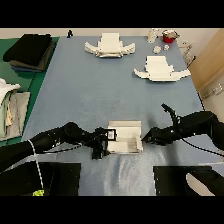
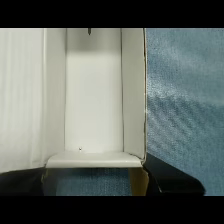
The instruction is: Fold the box.
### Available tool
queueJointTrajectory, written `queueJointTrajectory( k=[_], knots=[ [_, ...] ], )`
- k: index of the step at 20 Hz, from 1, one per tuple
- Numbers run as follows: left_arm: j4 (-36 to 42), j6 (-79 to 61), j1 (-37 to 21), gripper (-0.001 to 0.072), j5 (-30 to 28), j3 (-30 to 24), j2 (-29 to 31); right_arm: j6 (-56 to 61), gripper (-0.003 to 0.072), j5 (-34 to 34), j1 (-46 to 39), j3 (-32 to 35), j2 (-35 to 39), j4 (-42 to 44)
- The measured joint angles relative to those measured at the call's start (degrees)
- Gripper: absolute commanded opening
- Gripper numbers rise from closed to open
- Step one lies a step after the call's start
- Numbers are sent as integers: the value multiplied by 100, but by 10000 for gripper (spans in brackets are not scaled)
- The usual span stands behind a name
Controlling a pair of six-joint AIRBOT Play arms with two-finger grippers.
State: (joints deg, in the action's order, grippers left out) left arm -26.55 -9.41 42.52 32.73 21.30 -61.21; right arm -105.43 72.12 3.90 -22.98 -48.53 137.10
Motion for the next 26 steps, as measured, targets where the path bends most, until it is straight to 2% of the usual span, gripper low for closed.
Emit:
queueJointTrajectory(
  k=[4,8,16,21,26],
  knots=[
    [0,0,0,509,2,0,0,46,455,-133,361,-70,44,-42],
    [0,0,0,509,0,0,0,420,453,-544,981,-116,33,-289],
    [-2,0,0,509,0,0,-2,2861,440,-1126,2647,-796,-55,-2203],
    [-2,-2,0,509,0,0,0,4199,419,-1141,3591,-1220,-702,-3045],
    [-2,-2,0,508,2,0,-2,5486,419,-793,4262,-1768,-1473,-3912]
  ],
)
